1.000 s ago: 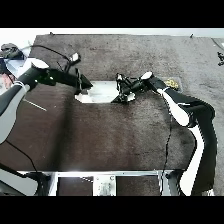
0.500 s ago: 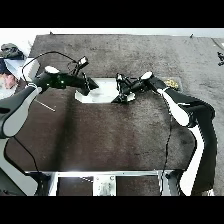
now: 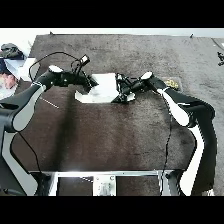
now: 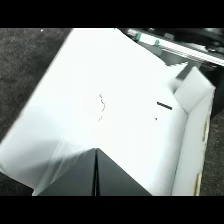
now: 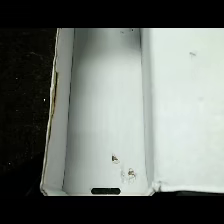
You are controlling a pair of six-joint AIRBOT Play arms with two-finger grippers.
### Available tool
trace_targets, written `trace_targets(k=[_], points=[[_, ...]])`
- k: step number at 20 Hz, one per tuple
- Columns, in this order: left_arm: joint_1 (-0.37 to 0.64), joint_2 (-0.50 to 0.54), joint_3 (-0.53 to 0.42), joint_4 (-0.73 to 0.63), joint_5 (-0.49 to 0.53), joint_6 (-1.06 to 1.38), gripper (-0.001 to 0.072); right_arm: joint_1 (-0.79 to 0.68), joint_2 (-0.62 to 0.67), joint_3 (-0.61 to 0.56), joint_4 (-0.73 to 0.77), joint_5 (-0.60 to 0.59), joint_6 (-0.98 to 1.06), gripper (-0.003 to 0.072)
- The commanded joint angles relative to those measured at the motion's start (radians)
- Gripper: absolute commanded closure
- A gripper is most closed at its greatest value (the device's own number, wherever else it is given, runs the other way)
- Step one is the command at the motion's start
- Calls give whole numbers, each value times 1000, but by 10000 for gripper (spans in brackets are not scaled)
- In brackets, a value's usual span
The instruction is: Fold the box and place the chain.
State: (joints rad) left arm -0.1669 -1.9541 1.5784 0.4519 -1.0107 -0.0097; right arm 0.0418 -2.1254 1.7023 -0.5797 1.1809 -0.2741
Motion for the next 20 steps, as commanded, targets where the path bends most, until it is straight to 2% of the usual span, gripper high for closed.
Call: trace_targets(k=[1, 11, 15, 18, 20], points=[[0, -16, 4, 23, 3, -37, 694, 0, 0, 0, 0, 2, -2, 312], [2, -15, 11, 47, -3, -41, 695, 0, 0, 0, 0, 2, -2, 312], [29, 71, 74, 83, -21, -34, 698, 0, 0, 0, 0, 1, -2, 312], [79, 155, 79, 155, -145, -66, 694, 0, 0, 0, 0, 2, -2, 312], [96, 162, 79, 204, -245, -89, 692, 0, 0, 0, 0, 2, -2, 312]])
